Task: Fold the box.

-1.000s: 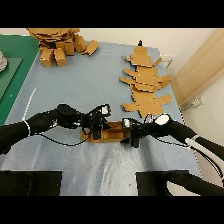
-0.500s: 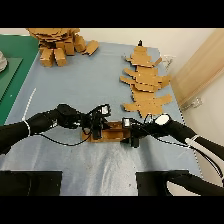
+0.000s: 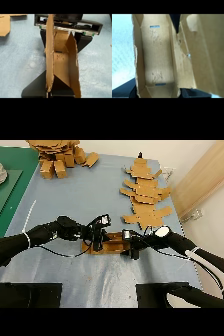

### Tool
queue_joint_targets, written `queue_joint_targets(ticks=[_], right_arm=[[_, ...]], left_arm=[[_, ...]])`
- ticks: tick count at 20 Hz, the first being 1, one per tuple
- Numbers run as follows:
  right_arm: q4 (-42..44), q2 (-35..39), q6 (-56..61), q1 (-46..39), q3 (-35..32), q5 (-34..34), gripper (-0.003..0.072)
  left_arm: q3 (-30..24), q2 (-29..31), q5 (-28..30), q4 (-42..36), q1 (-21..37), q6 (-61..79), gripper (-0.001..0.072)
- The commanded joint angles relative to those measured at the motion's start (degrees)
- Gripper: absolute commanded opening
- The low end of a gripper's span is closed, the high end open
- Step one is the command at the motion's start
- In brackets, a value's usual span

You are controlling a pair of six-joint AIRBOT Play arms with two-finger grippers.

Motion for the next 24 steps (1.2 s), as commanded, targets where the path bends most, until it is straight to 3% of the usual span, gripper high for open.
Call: queue_joint_targets(ticks=[1,2,3,4,5,11,15,18,21,22,23,24], right_arm=[[0.07,0.0,0.48,-0.02,0.0,0.07,0.052],[0.07,0.02,0.46,-0.02,0.0,0.07,0.052],[0.07,0.02,0.46,-0.02,0.0,0.04,0.052],[0.07,0.0,0.46,-0.02,0.0,0.04,0.052],[0.07,0.02,0.46,-0.02,0.0,0.04,0.052],[0.07,0.0,0.46,-0.02,0.0,0.04,0.052],[0.07,0.0,0.46,-0.02,0.0,0.04,0.052],[0.07,0.02,0.46,-0.02,0.0,0.07,0.052],[0.04,0.02,0.48,-0.02,0.0,0.09,0.0521],[0.07,0.02,0.48,-0.02,0.0,0.09,0.0521],[0.07,0.02,0.48,-0.02,0.0,0.09,0.052],[0.07,0.0,0.48,-0.02,0.0,0.09,0.0521]], left_arm=[[0.07,0.5,0.52,0.48,0.7,-3.58,0.0014],[0.07,0.74,0.55,0.31,0.83,-3.58,0.0014],[0.07,0.74,0.37,0.28,1.09,-3.58,0.014],[0.07,0.7,0.48,0.28,1.09,-4.9,0.0455],[0.07,0.72,0.52,0.31,1.09,-8.07,0.0531],[0.09,1.57,1.29,1.16,1.09,-8.92,0.0532],[0.07,7.43,11.21,5.79,1.09,-9.05,0.0532],[-0.13,12.92,16.65,5.79,1.09,-11.78,0.0531],[-2.67,16.9,12.9,13.25,1.09,-29.49,0.0503],[-3.74,18.12,8.48,20.63,1.11,-37.81,0.0313],[-4.26,19.08,2.49,29.09,1.09,-46.71,0.0044],[-4.33,19.69,-3.76,37.18,1.07,-58.18,0.0012]])
